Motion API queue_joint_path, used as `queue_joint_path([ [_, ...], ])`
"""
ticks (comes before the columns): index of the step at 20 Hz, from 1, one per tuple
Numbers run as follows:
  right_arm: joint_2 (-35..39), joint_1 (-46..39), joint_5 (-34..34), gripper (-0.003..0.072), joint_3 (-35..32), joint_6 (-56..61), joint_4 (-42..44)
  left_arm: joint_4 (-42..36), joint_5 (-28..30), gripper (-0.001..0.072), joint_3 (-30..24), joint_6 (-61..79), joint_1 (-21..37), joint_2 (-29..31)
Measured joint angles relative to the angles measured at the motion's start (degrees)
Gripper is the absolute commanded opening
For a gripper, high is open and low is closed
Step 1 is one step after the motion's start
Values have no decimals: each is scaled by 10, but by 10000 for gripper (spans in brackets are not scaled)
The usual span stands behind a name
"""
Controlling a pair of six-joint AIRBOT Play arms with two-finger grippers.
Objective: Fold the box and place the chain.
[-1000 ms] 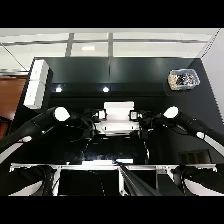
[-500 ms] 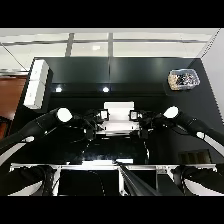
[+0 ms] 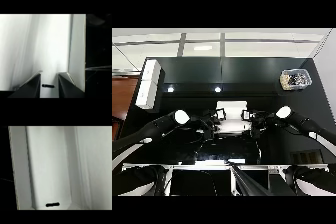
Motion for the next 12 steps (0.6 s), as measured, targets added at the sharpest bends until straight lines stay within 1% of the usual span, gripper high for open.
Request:
queue_joint_path([
  [1, 0, 0, 0, 161, 0, 0, 0, -5, 4, 144, 0, 2, -3, -4],
  [3, 0, 0, 0, 161, 0, 0, 0, -13, 6, 148, 0, 4, -7, -9],
  [4, 0, 0, 0, 161, 0, 0, 0, -14, 9, 216, 0, 4, -8, -10],
  [5, 0, 0, 0, 161, 0, 1, 0, -16, 11, 349, 0, 5, -9, -11],
  [6, 0, 0, 0, 161, 0, 1, 0, -18, 12, 403, 0, 5, -10, -12],
  [7, 0, 0, 0, 161, 0, 1, 1, -19, 13, 397, 0, 5, -10, -12],
  [8, 0, 0, 0, 161, 0, 1, 1, -19, 14, 330, 0, 6, -10, -12],
  [9, 0, 0, 0, 161, 0, 1, 1, -19, 16, 352, 0, 6, -10, -13],
  [10, 0, 0, 0, 161, 0, 1, 1, -19, 17, 355, 0, 6, -10, -13],
  [11, 0, 0, 0, 161, 0, 1, 1, -19, 17, 302, 0, 6, -11, -13],
  [12, 0, 0, 0, 161, 0, 1, 1, -19, 17, 161, 0, 6, -11, -13],
])
